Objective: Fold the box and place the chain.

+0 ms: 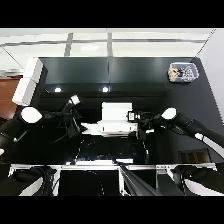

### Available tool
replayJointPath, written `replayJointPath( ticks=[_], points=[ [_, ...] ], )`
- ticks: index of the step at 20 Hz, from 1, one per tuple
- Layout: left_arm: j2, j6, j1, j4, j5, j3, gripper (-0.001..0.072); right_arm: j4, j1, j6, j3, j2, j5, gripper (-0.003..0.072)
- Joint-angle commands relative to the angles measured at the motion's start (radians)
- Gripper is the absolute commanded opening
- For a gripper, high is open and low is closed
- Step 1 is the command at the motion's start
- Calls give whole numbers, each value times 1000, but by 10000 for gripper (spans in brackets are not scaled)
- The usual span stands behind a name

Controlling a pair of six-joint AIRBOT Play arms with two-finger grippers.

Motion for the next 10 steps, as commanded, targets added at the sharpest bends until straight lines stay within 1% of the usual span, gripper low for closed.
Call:
replayJointPath(
  ticks=[1,2,5,7,9,10],
  points=[
    [8,170,-109,58,200,-37,709,0,1,2,1,0,-1,228],
    [-4,202,-145,60,238,-36,709,0,1,2,1,0,-1,228],
    [-71,256,-211,40,223,2,709,0,1,2,1,0,-1,228],
    [-128,277,-217,40,166,48,709,0,1,2,1,0,-1,228],
    [-180,280,-202,31,69,87,709,0,1,2,1,0,-1,228],
    [-204,291,-186,-4,30,99,709,0,1,2,1,0,-1,228]
  ],
)
